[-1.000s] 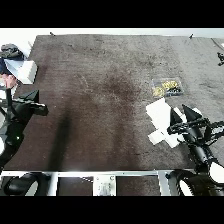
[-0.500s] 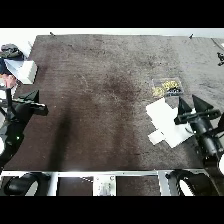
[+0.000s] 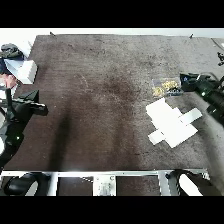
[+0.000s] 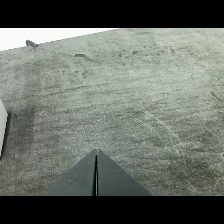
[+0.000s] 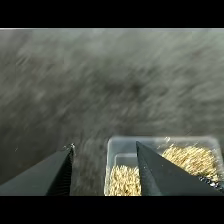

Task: Fold the box and place the chain.

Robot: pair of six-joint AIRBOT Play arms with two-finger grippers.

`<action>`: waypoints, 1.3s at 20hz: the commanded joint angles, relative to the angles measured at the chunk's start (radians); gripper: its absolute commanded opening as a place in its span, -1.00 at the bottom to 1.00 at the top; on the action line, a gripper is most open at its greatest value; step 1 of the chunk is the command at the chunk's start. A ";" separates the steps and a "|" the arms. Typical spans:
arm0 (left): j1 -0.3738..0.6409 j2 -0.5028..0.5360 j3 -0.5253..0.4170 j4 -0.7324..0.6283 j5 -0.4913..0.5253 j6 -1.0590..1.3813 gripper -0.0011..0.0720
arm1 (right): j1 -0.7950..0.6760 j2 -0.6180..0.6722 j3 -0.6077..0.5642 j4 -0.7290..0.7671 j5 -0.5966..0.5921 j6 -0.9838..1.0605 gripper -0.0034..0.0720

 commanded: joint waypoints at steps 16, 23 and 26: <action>0.001 0.001 0.000 0.000 -0.004 0.000 -0.94 | -0.419 -0.835 0.906 -0.968 1.020 0.312 0.25; 0.001 0.001 0.000 0.000 -0.004 0.000 -0.94 | -0.418 -0.996 0.969 -0.964 1.111 0.275 0.25; 0.001 0.001 0.000 0.000 -0.004 0.000 -0.94 | -0.418 -1.022 0.968 -0.963 1.134 0.272 0.25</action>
